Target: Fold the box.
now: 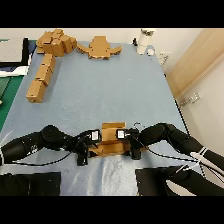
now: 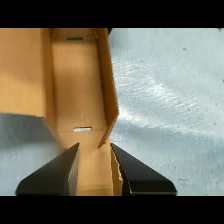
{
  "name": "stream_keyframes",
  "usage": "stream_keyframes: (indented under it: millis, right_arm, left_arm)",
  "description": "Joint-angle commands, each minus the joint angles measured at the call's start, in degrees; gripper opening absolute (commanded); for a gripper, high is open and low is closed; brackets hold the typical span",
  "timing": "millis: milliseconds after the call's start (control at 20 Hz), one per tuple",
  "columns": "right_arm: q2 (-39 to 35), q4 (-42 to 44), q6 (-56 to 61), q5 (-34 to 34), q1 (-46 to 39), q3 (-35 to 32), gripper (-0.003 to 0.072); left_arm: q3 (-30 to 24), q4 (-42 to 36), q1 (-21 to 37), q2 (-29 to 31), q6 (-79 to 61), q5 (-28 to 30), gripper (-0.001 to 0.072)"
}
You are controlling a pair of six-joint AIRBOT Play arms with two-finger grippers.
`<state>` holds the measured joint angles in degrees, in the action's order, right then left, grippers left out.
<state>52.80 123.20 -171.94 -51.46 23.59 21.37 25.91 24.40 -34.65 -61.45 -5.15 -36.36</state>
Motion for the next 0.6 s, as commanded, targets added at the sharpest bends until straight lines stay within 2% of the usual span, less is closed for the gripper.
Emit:
stream_keyframes:
  millis: [0, 300, 400, 550]
  right_arm:
    - [0.0, 0.0, 0.0, 0.0, 0.1, 0.0, 0.0556]
    - [0.0, 0.0, 0.0, 0.0, 0.1, 0.0, 0.0557]
    - [0.0, 0.0, 0.0, 0.0, 0.1, 0.0, 0.0557]
    - [0.0, 0.0, 0.0, 0.0, 0.1, 0.0, 0.0557]
  left_arm:
    - [-0.2, 2.8, 1.9, 0.5, 4.9, -0.1, 0.0313]
    - [-0.1, 5.1, 2.8, 0.5, 5.8, -1.1, 0.0316]
    - [-0.1, 4.4, 2.4, 0.5, 4.9, -0.4, 0.0593]
    - [0.2, 2.1, 1.2, 0.4, 2.6, 0.2, 0.0589]
